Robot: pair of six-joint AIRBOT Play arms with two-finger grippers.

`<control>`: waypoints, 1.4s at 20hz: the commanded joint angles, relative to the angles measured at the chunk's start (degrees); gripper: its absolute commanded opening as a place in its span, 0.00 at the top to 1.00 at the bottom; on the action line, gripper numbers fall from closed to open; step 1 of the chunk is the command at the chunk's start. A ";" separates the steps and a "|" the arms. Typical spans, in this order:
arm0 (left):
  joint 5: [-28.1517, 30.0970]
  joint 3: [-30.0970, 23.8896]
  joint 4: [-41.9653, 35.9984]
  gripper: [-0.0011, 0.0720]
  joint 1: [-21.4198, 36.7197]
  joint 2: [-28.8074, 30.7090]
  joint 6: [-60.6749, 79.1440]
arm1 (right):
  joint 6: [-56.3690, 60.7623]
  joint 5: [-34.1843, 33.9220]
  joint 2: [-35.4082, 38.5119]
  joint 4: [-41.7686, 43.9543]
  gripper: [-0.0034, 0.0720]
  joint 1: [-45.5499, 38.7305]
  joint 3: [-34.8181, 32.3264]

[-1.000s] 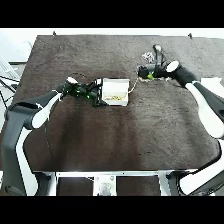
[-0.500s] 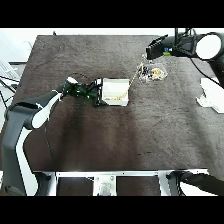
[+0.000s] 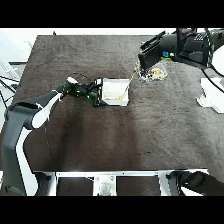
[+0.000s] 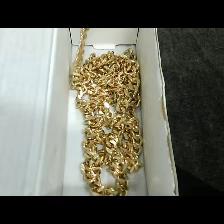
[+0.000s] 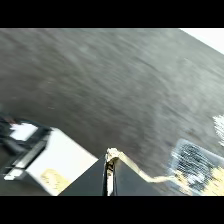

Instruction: Fold the box and place the chain.

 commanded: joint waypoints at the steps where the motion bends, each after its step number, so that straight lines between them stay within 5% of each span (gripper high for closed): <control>1: -0.02 0.00 0.00 0.59 -0.02 0.04 0.00 | 1.99 0.50 0.46 -0.90 0.94 5.09 1.81; 7: 0.00 0.00 0.00 0.59 -0.02 0.04 0.00 | 6.01 -0.33 0.31 -0.85 0.94 7.56 7.15; 17: -0.50 0.00 0.00 0.59 -0.02 0.02 0.00 | 7.30 -4.07 -4.50 -1.95 0.94 8.07 7.08; 28: -0.55 0.00 0.00 0.59 -0.02 0.04 0.00 | 11.93 -7.08 -8.31 -2.29 0.94 4.09 -0.07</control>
